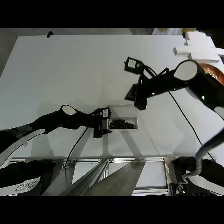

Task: Fold the box and place the chain.

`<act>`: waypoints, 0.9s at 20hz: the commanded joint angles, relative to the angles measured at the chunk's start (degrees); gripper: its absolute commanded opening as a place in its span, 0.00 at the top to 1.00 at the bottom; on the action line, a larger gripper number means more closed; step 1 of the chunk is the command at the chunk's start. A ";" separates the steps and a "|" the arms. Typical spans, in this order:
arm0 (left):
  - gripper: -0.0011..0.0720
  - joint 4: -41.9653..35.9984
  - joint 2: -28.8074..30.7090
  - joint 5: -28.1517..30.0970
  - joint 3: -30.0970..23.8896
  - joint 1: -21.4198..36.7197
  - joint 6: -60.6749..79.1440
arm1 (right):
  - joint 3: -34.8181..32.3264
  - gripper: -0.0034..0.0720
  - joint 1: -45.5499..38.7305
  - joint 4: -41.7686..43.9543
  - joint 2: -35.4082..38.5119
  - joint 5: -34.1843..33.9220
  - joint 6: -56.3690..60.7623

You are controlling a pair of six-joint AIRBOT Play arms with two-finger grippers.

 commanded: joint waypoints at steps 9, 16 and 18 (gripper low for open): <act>0.80 0.02 0.00 0.02 0.02 -0.04 0.02 | -1.31 0.93 2.93 -2.84 -7.30 5.81 4.94; 0.80 0.02 0.00 0.02 0.02 -0.04 0.02 | -7.21 0.71 9.05 -3.15 -1.70 5.07 -4.50; 0.80 0.02 0.00 0.02 0.02 -0.04 0.02 | -9.01 0.69 10.60 -3.26 -0.04 3.50 -7.26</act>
